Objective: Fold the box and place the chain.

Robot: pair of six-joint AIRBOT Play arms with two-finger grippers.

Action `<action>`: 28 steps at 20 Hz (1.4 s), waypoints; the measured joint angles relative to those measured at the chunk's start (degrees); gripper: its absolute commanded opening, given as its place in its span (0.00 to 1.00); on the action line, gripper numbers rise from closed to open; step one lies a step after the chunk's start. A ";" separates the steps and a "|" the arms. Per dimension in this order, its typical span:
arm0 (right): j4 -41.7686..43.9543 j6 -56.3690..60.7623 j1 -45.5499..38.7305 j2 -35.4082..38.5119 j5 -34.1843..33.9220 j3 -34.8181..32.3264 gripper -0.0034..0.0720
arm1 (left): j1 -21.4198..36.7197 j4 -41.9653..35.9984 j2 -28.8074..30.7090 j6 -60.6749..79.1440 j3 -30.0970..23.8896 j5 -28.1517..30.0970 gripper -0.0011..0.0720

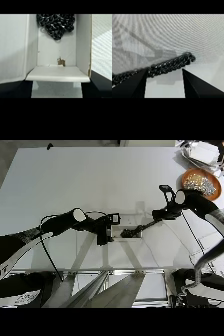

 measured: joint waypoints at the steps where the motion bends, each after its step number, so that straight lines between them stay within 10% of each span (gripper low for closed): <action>1: 0.17 0.22 0.00 -0.07 -0.26 0.00 0.65 | 0.00 -0.02 0.00 0.02 0.00 -0.02 0.45; 13: 0.81 2.16 1.62 -0.85 -0.44 0.00 0.49 | 0.00 -0.02 0.00 0.00 0.00 0.00 0.45; 21: 0.57 2.10 3.02 -1.95 1.03 0.02 0.07 | 0.00 0.00 0.00 0.00 0.00 0.00 0.45; 28: 1.03 -0.63 3.19 0.96 5.01 -0.09 0.07 | 0.00 0.00 0.00 0.02 0.00 0.00 0.45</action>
